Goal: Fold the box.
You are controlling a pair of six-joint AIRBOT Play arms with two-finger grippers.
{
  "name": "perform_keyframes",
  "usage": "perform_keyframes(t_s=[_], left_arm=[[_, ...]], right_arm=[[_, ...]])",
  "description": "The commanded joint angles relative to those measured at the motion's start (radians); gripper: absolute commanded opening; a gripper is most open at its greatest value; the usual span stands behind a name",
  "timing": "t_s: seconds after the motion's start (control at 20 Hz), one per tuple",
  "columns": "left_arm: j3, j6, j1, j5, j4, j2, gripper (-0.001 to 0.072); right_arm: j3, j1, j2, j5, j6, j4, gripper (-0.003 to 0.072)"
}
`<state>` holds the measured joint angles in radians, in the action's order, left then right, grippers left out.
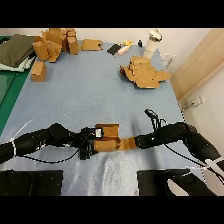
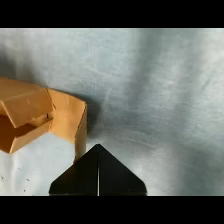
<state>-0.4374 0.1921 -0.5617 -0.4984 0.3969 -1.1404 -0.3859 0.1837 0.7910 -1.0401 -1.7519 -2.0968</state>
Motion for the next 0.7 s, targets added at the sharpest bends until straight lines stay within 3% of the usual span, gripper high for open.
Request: perform_keyframes(t_s=[0.0,0.2,0.4,0.5,0.65], left_arm=[[0.0,-0.001,0.0,0.0,0.0,0.0,0.0469],[0.0,-0.001,0.0,0.0,0.0,0.0,0.0469],[0.0,-0.001,0.0,0.0,0.0,0.0,0.0469],[0.0,-0.001,0.0,0.0,0.0,0.0,0.0469],[0.0,-0.001,0.0,0.0,0.0,0.0,0.0469]], right_arm=[[0.017,-0.001,0.044,0.033,-0.068,-0.081,0.0003],[0.008,0.024,0.103,0.067,-0.142,-0.217,0.0004],[-0.122,0.036,0.083,-0.026,-0.076,-0.212,0.001],[-0.151,0.043,0.081,-0.037,-0.032,-0.212,0.0185],[-0.139,0.086,0.095,-0.031,-0.008,-0.212,0.0185]])
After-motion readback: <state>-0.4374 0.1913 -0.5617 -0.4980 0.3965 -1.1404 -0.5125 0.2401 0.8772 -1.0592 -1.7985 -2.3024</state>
